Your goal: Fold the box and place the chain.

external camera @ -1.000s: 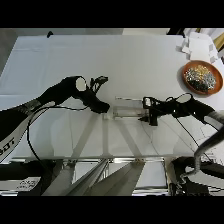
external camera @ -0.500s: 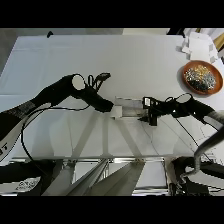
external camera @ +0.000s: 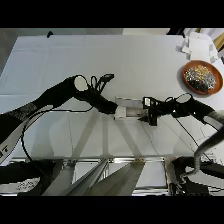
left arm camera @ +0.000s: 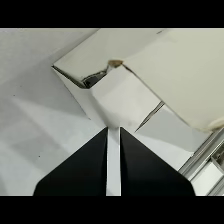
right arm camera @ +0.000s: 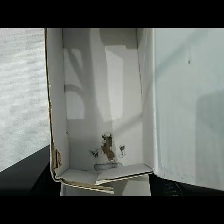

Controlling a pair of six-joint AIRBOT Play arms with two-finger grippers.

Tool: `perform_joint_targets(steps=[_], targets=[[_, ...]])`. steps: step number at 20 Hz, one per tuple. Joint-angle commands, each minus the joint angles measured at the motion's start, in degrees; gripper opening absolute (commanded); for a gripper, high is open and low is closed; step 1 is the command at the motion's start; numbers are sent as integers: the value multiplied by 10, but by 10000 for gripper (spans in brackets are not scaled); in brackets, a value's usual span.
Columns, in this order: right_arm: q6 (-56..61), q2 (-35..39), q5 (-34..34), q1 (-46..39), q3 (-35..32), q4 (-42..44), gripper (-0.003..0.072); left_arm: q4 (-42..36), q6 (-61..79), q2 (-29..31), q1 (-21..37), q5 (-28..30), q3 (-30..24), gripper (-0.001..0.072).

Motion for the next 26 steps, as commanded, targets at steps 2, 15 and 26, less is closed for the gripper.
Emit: perform_joint_targets(steps=[2,15,26], targets=[[0,0,0,0,0,0,400,-3,0,0,-1,1,0,93],[0,0,0,0,0,0,400,8,-40,-25,-35,64,0,417],[0,0,0,0,0,0,400,143,-204,-27,-76,102,4,419]])
